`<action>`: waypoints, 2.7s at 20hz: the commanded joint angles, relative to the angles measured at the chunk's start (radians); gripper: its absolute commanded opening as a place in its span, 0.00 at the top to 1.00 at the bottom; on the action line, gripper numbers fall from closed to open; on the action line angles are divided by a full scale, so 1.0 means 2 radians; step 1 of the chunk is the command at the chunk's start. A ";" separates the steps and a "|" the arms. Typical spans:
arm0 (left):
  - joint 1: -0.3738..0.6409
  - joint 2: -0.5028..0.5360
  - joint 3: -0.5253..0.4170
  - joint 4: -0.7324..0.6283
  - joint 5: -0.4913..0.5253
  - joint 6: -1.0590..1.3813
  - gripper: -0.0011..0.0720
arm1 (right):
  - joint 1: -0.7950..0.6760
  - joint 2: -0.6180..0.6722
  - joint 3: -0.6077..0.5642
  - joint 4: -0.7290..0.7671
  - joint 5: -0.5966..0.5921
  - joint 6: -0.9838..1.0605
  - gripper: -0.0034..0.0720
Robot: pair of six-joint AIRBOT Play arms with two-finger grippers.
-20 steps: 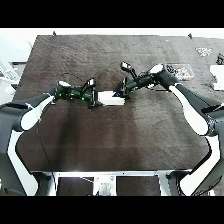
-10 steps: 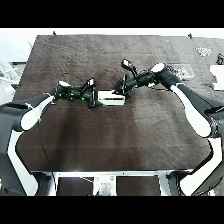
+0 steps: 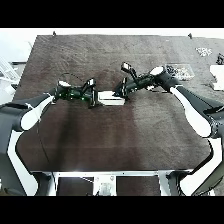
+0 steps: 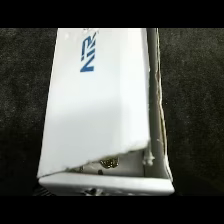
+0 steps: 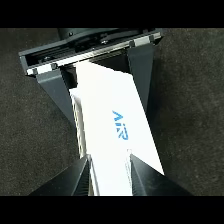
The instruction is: Fold the box and place the chain.
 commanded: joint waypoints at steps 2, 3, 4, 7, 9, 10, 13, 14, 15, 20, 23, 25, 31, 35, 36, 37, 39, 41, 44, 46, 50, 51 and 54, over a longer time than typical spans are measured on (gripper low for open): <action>0.000 0.000 0.000 0.000 0.000 0.000 0.35 | 0.005 0.000 -0.016 0.000 0.002 0.000 0.57; 0.000 0.000 0.000 0.000 0.000 0.000 0.35 | 0.008 0.000 -0.023 0.001 0.010 0.000 0.57; 0.000 0.000 0.000 0.000 0.000 0.000 0.35 | 0.010 0.000 -0.031 0.002 0.015 0.000 0.57; 0.000 0.000 0.000 0.000 0.000 0.000 0.35 | 0.011 0.000 -0.043 0.002 0.013 0.000 0.57; 0.000 0.000 0.000 0.000 0.000 0.000 0.35 | 0.010 0.000 -0.043 0.002 0.013 0.000 0.55; 0.000 0.000 0.000 0.000 0.000 0.000 0.35 | 0.010 0.000 -0.045 0.002 0.013 0.000 0.53; 0.000 0.000 0.000 0.000 0.000 0.000 0.35 | 0.009 0.000 -0.047 0.002 0.013 0.000 0.39; 0.000 0.000 0.000 0.000 0.000 0.000 0.35 | 0.008 0.001 -0.045 0.011 0.013 -0.001 0.39; 0.000 0.000 0.000 0.000 0.000 0.000 0.35 | 0.006 0.001 -0.042 0.023 0.013 -0.001 0.41; 0.000 0.000 0.000 0.000 0.000 0.000 0.35 | -0.008 0.010 -0.037 0.080 0.014 -0.024 0.81; 0.000 0.000 0.000 0.000 0.000 0.000 0.35 | -0.009 0.009 -0.037 0.079 0.014 -0.024 0.94; 0.000 0.000 0.000 0.000 0.000 0.000 0.35 | -0.009 0.009 -0.040 0.075 0.013 -0.024 0.94; 0.000 0.000 0.000 0.000 0.000 0.000 0.35 | -0.007 0.009 -0.083 0.034 -0.010 -0.004 0.95; 0.000 0.000 0.000 0.000 0.000 0.000 0.34 | -0.007 0.010 -0.086 0.004 -0.023 0.025 0.95; 0.000 0.000 0.000 0.000 0.000 0.000 0.35 | -0.007 0.013 -0.084 0.010 -0.019 0.025 0.95; 0.000 0.000 0.000 0.000 0.000 0.000 0.35 | -0.007 0.024 -0.084 0.033 -0.017 0.023 0.95; 0.000 0.000 0.000 0.000 0.000 0.000 0.35 | -0.007 0.071 -0.084 0.104 -0.013 -0.014 0.95; 0.000 0.000 0.000 0.000 0.000 0.000 0.35 | -0.007 0.131 -0.084 0.133 -0.022 -0.020 0.95; 0.000 0.000 0.000 0.000 0.001 0.000 0.35 | -0.007 0.229 -0.090 0.082 -0.070 0.062 0.95; 0.000 0.000 0.000 0.000 0.001 0.000 0.35 | -0.008 0.297 -0.116 0.016 -0.111 0.129 0.95; 0.000 0.000 0.000 0.000 0.001 0.000 0.35 | -0.037 0.441 -0.227 -0.089 -0.154 0.242 0.95; 0.000 0.000 0.000 0.000 0.002 0.000 0.35 | -0.048 0.478 -0.269 -0.096 -0.172 0.251 0.95; 0.000 0.000 0.000 -0.008 -0.004 0.000 0.35 | -0.067 0.594 -0.419 -0.112 -0.274 0.251 0.95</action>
